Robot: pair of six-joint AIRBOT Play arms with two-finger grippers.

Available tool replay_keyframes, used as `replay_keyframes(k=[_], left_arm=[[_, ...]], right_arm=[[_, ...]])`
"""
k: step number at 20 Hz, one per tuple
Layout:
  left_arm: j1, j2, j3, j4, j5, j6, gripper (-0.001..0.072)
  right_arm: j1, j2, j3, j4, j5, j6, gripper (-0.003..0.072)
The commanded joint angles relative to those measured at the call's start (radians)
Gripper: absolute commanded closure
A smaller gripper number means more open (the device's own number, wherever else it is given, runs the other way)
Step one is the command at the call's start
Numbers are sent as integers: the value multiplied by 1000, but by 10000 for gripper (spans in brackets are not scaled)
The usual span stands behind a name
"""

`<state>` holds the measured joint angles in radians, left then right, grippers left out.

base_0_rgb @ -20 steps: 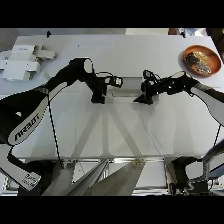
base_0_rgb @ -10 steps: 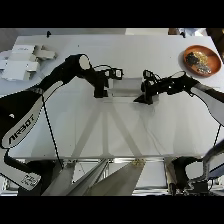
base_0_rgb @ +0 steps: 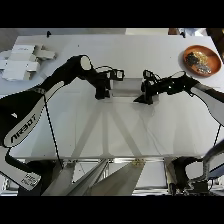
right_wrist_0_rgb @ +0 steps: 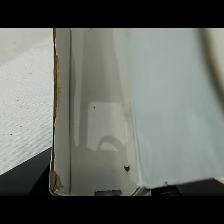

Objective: Fold the box and place the chain.

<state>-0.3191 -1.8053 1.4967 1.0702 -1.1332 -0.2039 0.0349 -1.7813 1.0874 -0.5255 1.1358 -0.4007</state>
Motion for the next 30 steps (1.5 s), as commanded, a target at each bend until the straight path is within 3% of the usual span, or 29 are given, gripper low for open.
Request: replay_keyframes(k=[1, 7, 15, 18, 25, 30], left_arm=[[-3, -22, -2, -35, -9, 3, 313], [-8, -33, -2, -75, -6, 45, 313], [10, -34, -2, -22, 53, 58, 308], [25, -34, -2, -22, 43, 71, 243], [28, -43, -4, -30, -16, 70, 248], [27, -45, -57, -88, -22, 78, 251]], right_arm=[[-1, 0, 0, 0, 0, 0, 237], [-1, 0, 0, 0, 0, 0, 237], [-1, 0, 0, 0, 0, 0, 237], [-1, 0, 0, 0, 0, 0, 237], [-1, 0, 0, 0, 0, 0, 237], [-1, 0, 0, 0, 0, 0, 237]])
